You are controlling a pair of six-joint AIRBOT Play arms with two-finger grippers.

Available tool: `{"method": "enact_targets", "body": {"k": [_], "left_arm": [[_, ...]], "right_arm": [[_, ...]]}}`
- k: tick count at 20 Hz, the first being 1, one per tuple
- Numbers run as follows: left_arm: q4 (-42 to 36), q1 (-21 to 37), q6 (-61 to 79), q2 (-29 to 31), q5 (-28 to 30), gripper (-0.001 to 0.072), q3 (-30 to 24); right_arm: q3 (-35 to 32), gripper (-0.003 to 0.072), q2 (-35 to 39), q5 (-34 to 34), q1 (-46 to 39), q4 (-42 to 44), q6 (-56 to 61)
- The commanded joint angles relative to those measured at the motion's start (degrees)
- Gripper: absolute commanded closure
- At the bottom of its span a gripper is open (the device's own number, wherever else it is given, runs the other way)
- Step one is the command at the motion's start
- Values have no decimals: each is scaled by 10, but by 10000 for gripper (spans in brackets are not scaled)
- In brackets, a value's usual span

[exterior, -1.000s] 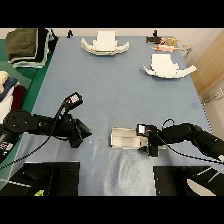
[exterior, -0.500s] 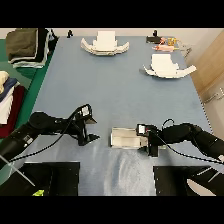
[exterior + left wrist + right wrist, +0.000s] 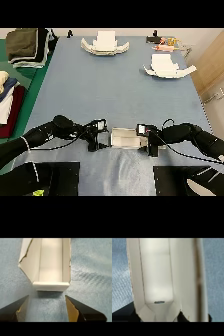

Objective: Fold the box.

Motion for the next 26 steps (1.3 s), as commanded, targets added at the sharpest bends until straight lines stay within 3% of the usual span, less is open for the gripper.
{"method": "enact_targets", "body": {"k": [1,14,19,26], "left_arm": [[-20,-13,20,-12,4,6,1],[-26,-49,-8,-38,6,8,27],[-6,-93,-63,-38,60,8,28],[19,-112,-95,-45,64,8,35]], "right_arm": [[0,180,0,0,0,0,0],[0,180,0,0,0,0,0],[0,180,0,0,0,0,0],[0,180,0,0,0,0,0]]}}
